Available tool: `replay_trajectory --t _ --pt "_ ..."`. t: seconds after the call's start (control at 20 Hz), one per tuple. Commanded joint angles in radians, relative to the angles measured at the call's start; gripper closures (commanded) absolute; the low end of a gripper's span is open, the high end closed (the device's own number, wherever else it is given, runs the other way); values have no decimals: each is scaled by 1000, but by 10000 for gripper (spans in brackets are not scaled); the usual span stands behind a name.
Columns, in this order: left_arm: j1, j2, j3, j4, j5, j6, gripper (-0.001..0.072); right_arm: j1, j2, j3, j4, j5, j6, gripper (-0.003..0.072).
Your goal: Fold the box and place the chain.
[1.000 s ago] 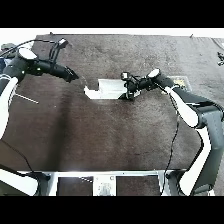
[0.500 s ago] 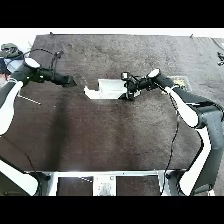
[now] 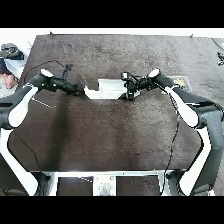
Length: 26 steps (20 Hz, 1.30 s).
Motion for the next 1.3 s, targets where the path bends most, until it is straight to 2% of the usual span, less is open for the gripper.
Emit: replay_trajectory --t 0.0,0.15,0.45,0.5,0.55,0.9,1.25 --pt "-33 -27 -2 -91 21 38 698 1 -1 0 0 0 0 417" --pt "-50 -27 -2 -96 24 41 697 1 -1 0 0 0 0 417" --pt "-50 -18 0 -197 -8 77 694 1 -1 0 0 0 0 417" --pt "-50 -16 12 -196 -18 92 570 1 -1 0 0 0 0 417" --pt "-50 -16 28 -197 -37 96 347 1 -1 0 0 0 0 417" --pt "-51 -16 61 -191 -94 92 356 1 -1 0 0 0 0 417" --pt "-78 4 65 -156 -54 86 355 1 -1 0 0 0 0 417"
